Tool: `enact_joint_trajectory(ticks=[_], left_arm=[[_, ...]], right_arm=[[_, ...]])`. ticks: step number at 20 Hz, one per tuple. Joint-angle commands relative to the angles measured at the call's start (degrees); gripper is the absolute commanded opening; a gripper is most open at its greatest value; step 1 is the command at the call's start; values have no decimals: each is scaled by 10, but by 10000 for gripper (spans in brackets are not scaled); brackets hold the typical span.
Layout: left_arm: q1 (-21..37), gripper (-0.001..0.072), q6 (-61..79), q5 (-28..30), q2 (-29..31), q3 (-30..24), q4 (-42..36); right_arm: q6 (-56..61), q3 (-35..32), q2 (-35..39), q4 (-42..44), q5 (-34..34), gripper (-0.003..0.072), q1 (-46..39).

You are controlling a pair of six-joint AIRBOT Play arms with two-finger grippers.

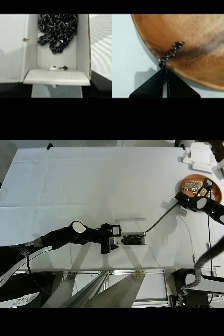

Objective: Fold the box and place the chain.

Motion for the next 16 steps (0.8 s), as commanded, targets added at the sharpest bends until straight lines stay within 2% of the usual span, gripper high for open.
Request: enact_joint_trajectory(ticks=[1,5,8,10,13,16], left_arm=[[0,315,0,0,0,0,0],[0,315,0,0,0,0,0],[0,315,0,0,0,0,0],[0,315,0,0,0,0,0],[0,315,0,0,0,0,0],[0,315,0,0,0,0,0]], right_arm=[[-38,1,56,4,31,15,3],[-135,1,193,8,126,15,5],[-217,1,313,59,225,15,5],[-255,1,382,129,284,15,5],[-340,1,466,282,359,14,5],[-375,1,526,388,410,16,5]])
